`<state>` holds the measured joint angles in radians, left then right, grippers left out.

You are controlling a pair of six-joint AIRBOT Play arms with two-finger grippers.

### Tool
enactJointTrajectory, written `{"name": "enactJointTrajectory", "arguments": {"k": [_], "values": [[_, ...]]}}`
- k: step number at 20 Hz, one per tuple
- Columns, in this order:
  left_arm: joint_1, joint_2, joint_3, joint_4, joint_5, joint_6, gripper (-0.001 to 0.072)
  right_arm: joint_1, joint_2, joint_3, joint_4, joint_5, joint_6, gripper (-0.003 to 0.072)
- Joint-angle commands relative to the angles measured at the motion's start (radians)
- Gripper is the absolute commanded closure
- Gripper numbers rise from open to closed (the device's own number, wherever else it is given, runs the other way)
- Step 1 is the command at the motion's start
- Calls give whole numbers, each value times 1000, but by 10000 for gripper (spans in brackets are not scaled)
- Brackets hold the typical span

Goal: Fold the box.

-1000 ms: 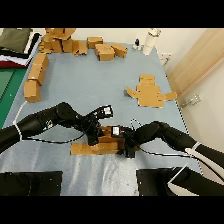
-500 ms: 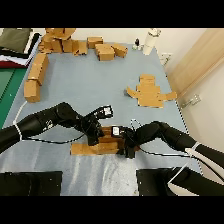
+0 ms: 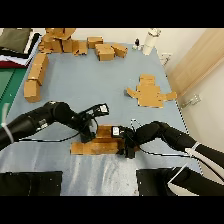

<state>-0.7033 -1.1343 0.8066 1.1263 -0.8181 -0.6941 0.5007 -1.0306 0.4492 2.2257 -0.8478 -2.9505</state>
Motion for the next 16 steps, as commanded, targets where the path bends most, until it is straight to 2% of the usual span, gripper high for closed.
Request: {"name": "enactJointTrajectory", "arguments": {"k": [1,2,3,4,6,8,10,13,16], "values": [[0,110,13,436,-204,-489,103,0,-1,0,0,-3,0,116],[0,133,12,442,-287,-621,125,0,-1,0,0,-2,0,116],[0,141,10,409,-361,-750,320,0,-1,0,0,-2,0,116],[-1,141,1,324,-423,-837,698,0,-1,0,0,-2,0,116],[-2,141,-51,-5,-433,-835,698,0,0,0,0,-2,0,116],[-2,141,-122,-407,-323,-723,698,0,-1,0,0,-2,0,116],[0,140,-183,-700,-154,-563,698,0,0,0,0,-2,0,116],[19,92,-199,-802,59,-517,698,0,-1,0,0,-4,0,116],[63,13,-198,-964,140,-377,698,0,0,0,0,-6,0,116]]}}
